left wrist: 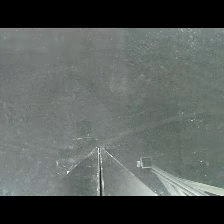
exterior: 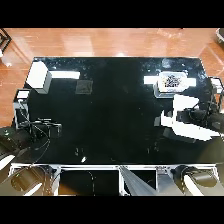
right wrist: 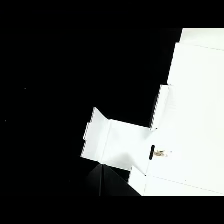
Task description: Fold the box and place the chain.
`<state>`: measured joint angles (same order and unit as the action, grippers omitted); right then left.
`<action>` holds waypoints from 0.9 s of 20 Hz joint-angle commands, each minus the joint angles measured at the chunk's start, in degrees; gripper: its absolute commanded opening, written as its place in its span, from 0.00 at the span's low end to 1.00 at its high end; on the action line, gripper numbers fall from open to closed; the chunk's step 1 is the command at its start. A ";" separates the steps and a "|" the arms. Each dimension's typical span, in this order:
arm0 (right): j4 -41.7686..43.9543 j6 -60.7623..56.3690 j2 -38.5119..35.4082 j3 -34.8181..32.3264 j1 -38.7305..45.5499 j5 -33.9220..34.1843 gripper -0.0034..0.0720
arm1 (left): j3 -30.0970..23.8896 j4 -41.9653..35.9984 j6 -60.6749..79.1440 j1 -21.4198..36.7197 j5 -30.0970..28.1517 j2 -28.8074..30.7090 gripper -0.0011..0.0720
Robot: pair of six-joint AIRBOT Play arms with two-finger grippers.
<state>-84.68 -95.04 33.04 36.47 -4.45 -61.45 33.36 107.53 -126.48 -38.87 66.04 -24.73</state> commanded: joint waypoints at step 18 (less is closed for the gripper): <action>-1.51 1.20 0.00 0.07 0.04 6.14 0.07 | -0.04 0.09 0.02 0.07 -6.97 -0.42 0.05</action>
<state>-84.73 -94.78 33.04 36.47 -4.45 -60.03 33.36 107.53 -126.48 -38.87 63.57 -24.84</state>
